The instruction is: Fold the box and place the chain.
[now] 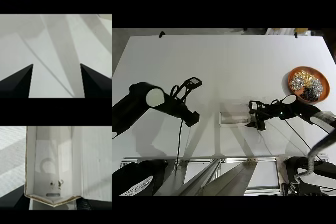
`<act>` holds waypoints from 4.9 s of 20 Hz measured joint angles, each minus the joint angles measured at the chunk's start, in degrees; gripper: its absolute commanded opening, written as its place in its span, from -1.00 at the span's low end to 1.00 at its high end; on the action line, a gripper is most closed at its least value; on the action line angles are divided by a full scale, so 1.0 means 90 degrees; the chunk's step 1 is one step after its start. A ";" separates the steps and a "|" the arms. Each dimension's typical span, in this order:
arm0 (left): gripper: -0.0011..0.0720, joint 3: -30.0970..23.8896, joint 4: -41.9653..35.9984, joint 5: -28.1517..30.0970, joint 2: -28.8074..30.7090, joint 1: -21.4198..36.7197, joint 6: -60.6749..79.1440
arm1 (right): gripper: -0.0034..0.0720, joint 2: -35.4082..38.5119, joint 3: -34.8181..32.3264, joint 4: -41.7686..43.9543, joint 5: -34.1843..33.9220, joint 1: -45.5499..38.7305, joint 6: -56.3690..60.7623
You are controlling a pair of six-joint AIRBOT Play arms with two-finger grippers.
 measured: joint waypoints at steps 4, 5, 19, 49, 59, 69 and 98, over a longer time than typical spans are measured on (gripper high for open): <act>0.76 -0.0614 -0.1477 0.1098 -0.0481 0.0457 0.4109 | 0.14 0.0000 0.0000 0.0000 0.0000 0.0000 0.0000; 0.76 -0.0675 -0.1872 0.1236 -0.0719 0.0461 0.5051 | 0.14 0.0000 0.0000 0.0000 0.0000 0.0000 0.0000; 0.95 -0.0656 -0.5078 0.1756 -0.2431 -0.0138 1.0482 | 0.14 0.0000 0.0000 0.0002 0.0000 0.0000 0.0000; -0.28 -0.0406 -0.5581 0.1770 -0.2990 -0.0459 1.0683 | 0.14 0.0000 -0.0002 -0.0002 0.0000 0.0002 0.0000; -0.28 -0.0406 -0.5559 0.1775 -0.2990 -0.0459 1.0681 | 0.14 0.0000 -0.0002 -0.0002 0.0000 0.0002 0.0000; -0.28 -0.0406 -0.5554 0.1775 -0.2990 -0.0459 1.0678 | 0.66 0.0000 -0.0002 0.0012 0.0010 0.0002 0.0002; -0.28 -0.0406 -0.5552 0.1778 -0.2992 -0.0459 1.0681 | -0.87 0.2829 -0.0002 -0.0299 0.2414 -0.0908 0.3359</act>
